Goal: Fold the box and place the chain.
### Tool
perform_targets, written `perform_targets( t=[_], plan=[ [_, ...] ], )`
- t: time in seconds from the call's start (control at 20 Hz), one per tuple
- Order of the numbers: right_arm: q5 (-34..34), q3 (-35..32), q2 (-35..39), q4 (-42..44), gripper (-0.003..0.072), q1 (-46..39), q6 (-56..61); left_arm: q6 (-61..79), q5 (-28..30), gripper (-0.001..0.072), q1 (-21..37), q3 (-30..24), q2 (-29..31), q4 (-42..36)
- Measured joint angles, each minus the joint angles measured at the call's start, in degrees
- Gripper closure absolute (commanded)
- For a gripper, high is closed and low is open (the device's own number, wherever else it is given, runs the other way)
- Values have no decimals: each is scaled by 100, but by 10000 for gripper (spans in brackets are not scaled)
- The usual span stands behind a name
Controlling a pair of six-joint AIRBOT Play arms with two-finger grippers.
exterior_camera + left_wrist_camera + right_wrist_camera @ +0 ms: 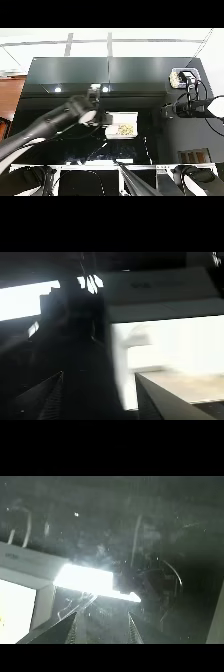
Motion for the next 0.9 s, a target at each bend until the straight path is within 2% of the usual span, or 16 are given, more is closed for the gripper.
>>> perform_targets(
  t=[0.1, 0.2, 0.25, 0.3, 0.35, 0.5, 0.7, 0.9],
  plan=[
    [-70, 0, 0, -11, 327, 0, 0, 229, 485, 191, 494, -638, 599, -76],
    [-118, 0, 0, -11, 327, 0, 48, 1119, 1115, 188, 1128, -1357, 1091, -850],
    [-127, 0, 0, -11, 328, 0, 52, 1899, 1368, 142, 1451, -1674, 1261, -1460],
    [-122, 0, 0, -11, 328, 0, 74, 2763, 1456, -11, 1720, -1906, 1355, -2074],
    [-122, 0, 0, -13, 328, 0, 90, 3788, 1467, -11, 1980, -2107, 1410, -2732],
    [-118, 0, 2, -15, 328, 0, 114, 7252, 1292, -11, 2446, -2437, 1366, -4120],
    [-85, 0, 0, -9, 328, 0, 133, 11508, 1379, -11, 2610, -2564, 984, -4970],
    [-28, 0, 0, 66, 327, 0, 157, 13741, 1379, -11, 2625, -2527, 254, -5842]
  ],
)
